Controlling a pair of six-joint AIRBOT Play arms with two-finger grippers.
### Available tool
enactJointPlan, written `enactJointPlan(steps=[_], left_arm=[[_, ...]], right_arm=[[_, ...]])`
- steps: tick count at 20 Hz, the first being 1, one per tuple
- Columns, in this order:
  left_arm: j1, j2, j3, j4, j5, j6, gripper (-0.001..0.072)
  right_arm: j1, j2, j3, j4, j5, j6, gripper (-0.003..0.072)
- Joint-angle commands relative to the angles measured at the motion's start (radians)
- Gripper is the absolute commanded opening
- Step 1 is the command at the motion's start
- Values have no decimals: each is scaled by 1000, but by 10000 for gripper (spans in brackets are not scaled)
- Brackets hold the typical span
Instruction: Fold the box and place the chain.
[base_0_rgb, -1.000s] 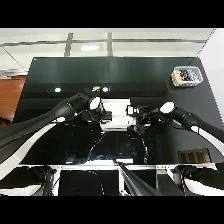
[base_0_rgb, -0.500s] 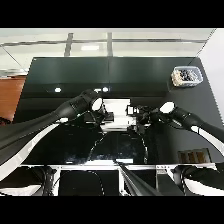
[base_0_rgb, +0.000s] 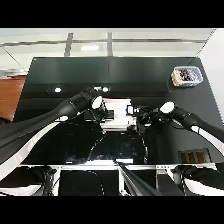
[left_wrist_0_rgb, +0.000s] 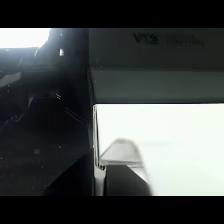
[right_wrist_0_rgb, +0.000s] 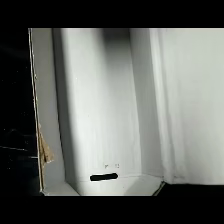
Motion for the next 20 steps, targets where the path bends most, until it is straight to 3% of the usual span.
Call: enactJointPlan(steps=[1,3,4,5,10,13,16,17,20], left_arm=[[3,-1,5,2,0,-4,26],[3,-1,5,2,-10,3,26],[3,-1,5,7,-12,6,26],[3,-1,5,11,-12,7,25],[10,-1,9,12,-14,73,26],[10,-1,9,11,-11,73,26],[10,-1,9,11,-10,73,26],[10,-1,9,10,-10,73,27],[10,-1,9,10,-10,73,27]], right_arm=[[1,0,0,-1,4,0,169],[1,0,0,0,4,2,192],[1,0,0,0,2,23,490],[0,3,0,-2,-1,31,649],[0,92,0,-153,38,31,645],[0,111,0,-167,37,31,644],[1,111,0,-157,39,41,360],[1,111,0,-148,39,42,175],[4,110,0,-24,42,44,170]])
